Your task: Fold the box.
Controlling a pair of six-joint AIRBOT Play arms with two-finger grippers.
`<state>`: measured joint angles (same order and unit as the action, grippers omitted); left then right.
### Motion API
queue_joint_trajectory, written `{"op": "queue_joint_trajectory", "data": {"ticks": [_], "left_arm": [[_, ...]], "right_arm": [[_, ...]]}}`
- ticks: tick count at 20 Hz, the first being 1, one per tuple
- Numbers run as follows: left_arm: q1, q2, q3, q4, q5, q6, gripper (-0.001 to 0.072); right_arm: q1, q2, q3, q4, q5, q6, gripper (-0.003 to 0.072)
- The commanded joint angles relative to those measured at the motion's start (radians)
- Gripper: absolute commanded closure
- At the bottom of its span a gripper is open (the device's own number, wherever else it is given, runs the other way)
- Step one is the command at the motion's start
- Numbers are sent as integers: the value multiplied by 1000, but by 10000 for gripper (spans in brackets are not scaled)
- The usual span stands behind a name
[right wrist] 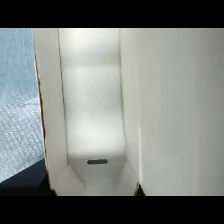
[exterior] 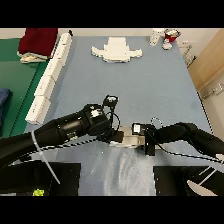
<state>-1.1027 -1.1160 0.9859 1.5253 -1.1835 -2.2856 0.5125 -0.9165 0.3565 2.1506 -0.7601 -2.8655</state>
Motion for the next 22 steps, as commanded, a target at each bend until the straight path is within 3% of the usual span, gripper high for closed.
{"op": "queue_joint_trajectory", "data": {"ticks": [1,5,6,8,12,13,14,15,19,22], "left_arm": [[-4,52,1,-3,-87,192,697],[-44,52,0,-15,-91,431,698],[-40,68,-16,-73,-94,507,698],[36,135,-98,-230,-59,706,699],[265,251,-290,-418,-53,1367,695],[315,260,-316,-439,-33,1510,588],[361,259,-339,-458,20,1627,159],[397,253,-359,-473,87,1688,19],[494,171,-405,-556,240,2004,19],[509,97,-407,-710,349,2222,18]], "right_arm": [[0,0,1,0,0,0,173],[0,0,1,0,0,0,173],[0,0,1,0,0,0,173],[0,0,1,0,0,0,173],[0,0,1,0,0,0,173],[0,0,1,0,0,0,173],[0,0,1,0,0,0,173],[0,0,1,0,0,0,173],[0,0,1,0,0,0,173],[0,0,1,0,0,0,173]]}}
